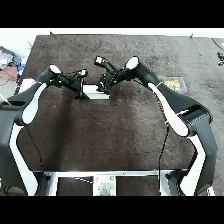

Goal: Fold the box and place the chain.

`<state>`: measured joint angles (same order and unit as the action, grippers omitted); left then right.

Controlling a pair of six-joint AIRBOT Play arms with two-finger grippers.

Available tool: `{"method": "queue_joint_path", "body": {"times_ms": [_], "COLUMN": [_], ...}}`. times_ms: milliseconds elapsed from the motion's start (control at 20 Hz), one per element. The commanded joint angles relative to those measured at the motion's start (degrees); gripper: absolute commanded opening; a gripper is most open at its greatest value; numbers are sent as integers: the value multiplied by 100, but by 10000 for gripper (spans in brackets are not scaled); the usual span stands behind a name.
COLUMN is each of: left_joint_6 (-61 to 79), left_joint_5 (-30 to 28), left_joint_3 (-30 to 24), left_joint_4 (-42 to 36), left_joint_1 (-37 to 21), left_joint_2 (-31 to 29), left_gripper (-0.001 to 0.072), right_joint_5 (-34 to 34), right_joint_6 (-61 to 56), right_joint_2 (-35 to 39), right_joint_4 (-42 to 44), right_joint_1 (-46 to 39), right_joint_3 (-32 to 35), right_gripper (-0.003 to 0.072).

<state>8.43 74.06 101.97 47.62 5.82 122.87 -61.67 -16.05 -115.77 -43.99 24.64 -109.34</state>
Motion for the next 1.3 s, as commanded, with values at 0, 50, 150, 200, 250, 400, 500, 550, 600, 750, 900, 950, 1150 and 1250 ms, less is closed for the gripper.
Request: {"method": "queue_joint_path", "body": {"times_ms": [0,50,150,200,250,400,500,550,600,750,900,950,1150,1250], "left_joint_6": [2,2,0,0,0,0,0,0,0,0,2,2,0,0], "left_joint_5": [0,-2,-2,0,0,0,0,0,0,0,-2,-2,-2,-2], "left_joint_3": [0,0,0,0,0,0,0,0,0,0,0,0,0,0], "left_joint_4": [2,2,2,2,2,2,2,2,2,2,2,2,2,2], "left_joint_1": [2,2,2,2,2,2,2,2,2,2,2,2,2,2], "left_joint_2": [-2,-2,-2,-2,-2,-2,-2,-2,-2,-2,-2,-2,-2,-2], "left_gripper": [465,465,465,465,465,465,465,465,465,465,465,465,465,465], "right_joint_5": [356,448,520,518,520,673,706,706,706,686,627,592,549,551], "right_joint_6": [0,0,0,0,0,-4,-2,-2,-2,-7,-7,-7,-24,-24], "right_joint_2": [-20,-17,-17,-17,-17,-9,26,37,50,52,52,52,52,52], "right_joint_4": [-341,-339,-339,-341,-339,-437,-444,-446,-481,-597,-597,-597,-638,-638], "right_joint_1": [138,142,142,142,142,140,142,142,142,142,149,151,153,153], "right_joint_3": [-4,-4,-4,-4,-4,-4,-4,-4,-4,-4,-4,-4,-4,-4], "right_gripper": [354,353,345,334,334,333,222,221,221,221,219,220,218,136]}}
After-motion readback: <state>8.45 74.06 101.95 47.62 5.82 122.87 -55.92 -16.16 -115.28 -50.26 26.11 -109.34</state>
